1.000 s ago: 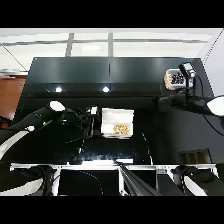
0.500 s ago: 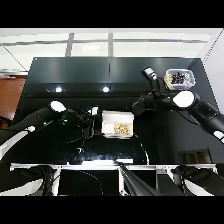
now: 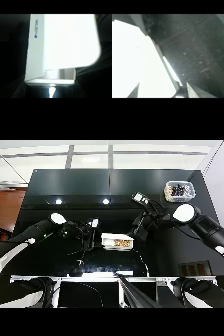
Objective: Fold the box and place the chain.
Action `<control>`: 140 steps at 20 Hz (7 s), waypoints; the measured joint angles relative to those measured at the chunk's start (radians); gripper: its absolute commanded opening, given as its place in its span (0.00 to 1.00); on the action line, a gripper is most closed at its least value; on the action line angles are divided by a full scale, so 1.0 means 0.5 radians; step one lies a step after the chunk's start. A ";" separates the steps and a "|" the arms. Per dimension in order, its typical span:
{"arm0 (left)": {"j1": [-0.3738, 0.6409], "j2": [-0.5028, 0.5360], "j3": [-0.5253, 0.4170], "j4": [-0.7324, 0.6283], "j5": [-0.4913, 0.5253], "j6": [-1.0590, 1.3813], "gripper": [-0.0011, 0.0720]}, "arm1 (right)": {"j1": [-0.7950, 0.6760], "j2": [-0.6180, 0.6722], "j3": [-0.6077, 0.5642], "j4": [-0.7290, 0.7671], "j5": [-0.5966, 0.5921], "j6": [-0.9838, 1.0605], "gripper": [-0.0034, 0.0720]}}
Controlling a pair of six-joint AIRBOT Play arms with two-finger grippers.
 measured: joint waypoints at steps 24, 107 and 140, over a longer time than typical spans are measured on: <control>0.000 0.000 0.001 0.002 0.001 -0.001 0.65 | 0.155 -0.031 -0.030 -0.152 0.095 -0.382 0.80; 0.000 0.000 0.000 0.003 0.000 0.001 0.65 | 0.291 -0.127 -0.031 -0.233 0.079 -0.249 0.53; 0.000 0.000 0.000 0.003 0.000 0.004 0.65 | -0.011 -0.626 -0.030 0.687 0.264 1.165 0.08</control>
